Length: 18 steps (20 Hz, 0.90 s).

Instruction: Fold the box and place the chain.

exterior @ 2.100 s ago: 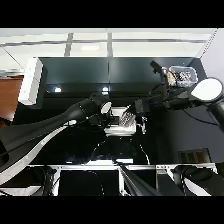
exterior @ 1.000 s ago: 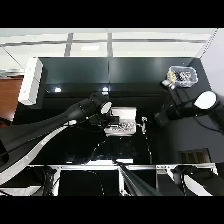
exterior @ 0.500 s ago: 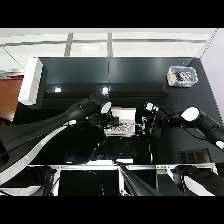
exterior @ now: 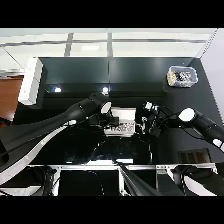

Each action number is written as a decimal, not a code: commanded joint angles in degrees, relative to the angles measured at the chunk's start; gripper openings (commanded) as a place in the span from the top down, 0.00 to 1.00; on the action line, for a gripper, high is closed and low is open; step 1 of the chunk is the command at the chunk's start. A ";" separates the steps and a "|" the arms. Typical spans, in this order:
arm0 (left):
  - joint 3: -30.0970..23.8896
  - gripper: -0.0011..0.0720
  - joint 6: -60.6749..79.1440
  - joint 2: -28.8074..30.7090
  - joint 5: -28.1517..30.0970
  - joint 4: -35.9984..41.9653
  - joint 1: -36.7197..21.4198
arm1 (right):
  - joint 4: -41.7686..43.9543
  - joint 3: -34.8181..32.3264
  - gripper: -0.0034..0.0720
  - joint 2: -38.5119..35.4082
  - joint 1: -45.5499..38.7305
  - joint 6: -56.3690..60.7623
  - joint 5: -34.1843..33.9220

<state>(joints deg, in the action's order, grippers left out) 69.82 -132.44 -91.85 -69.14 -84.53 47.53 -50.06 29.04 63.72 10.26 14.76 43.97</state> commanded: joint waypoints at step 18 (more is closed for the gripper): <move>0.02 0.95 0.00 -0.04 0.09 0.00 -0.07 | -5.11 0.33 0.94 0.00 5.81 9.70 -4.94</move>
<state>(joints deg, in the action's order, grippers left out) 69.82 -132.44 -91.85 -69.10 -84.53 47.53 -52.45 29.12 65.32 16.03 19.25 38.22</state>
